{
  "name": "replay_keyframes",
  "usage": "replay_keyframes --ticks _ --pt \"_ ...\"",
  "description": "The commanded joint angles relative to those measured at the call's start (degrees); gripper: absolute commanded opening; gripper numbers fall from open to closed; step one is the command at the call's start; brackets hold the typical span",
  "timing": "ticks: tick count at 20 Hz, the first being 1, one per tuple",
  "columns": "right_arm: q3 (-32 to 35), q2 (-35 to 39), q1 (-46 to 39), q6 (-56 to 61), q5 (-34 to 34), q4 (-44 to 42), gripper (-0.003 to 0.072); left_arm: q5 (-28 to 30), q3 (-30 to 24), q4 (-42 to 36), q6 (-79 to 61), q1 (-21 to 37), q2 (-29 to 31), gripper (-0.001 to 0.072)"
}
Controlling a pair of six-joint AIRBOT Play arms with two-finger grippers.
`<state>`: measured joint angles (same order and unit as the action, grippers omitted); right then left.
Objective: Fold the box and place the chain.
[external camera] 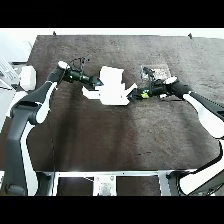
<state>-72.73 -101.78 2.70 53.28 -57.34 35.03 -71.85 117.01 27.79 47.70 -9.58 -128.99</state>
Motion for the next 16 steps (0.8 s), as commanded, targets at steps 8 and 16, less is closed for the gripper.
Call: replay_keyframes --ticks 8,16 --pt "0.11 12.85 -14.27 -1.29 -0.39 -1.99 0.0307 -7.80 -0.92 -8.46 -31.69 0.04 0.17 0.0016" --pt "5.75 13.11 -12.35 -5.84 3.56 -2.03 0.0307 -3.72 -7.02 -12.20 -49.16 -0.09 0.28 0.0016"
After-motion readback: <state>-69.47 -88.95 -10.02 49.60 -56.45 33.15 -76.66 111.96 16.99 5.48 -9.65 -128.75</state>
